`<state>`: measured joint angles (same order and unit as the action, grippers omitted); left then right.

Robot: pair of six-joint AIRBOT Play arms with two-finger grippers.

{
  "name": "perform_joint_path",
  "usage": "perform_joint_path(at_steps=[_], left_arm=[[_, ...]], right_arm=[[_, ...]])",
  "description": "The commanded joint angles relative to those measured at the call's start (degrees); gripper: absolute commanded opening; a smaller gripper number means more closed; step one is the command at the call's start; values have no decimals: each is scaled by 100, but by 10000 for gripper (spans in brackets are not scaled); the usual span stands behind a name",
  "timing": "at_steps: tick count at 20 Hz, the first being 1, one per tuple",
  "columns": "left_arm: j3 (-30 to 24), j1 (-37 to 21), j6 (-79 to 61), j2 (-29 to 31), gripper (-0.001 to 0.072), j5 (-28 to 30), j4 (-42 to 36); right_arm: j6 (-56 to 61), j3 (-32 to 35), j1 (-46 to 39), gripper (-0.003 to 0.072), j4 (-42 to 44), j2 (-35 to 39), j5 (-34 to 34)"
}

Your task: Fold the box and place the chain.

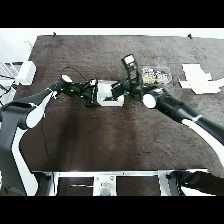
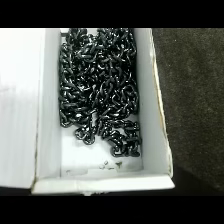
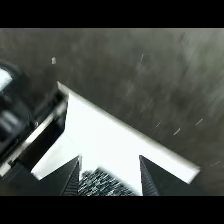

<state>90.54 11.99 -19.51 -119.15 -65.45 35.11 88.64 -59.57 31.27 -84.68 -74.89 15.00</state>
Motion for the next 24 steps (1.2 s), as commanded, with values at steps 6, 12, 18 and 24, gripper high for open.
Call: perform_joint_path(at_steps=[6,12,18,24], left_arm=[[0,-2,-2,4,469,2,0],[0,-2,-2,4,469,0,0],[0,-2,-2,4,469,2,0],[0,-2,-2,4,469,2,0]], right_arm=[[-2310,-387,-1467,402,866,361,334],[-6122,-1440,-2122,374,4341,-835,2120],[-6966,-2638,-2518,363,5471,-2326,3744],[-6964,-3115,-2114,350,5268,-2855,4354]])
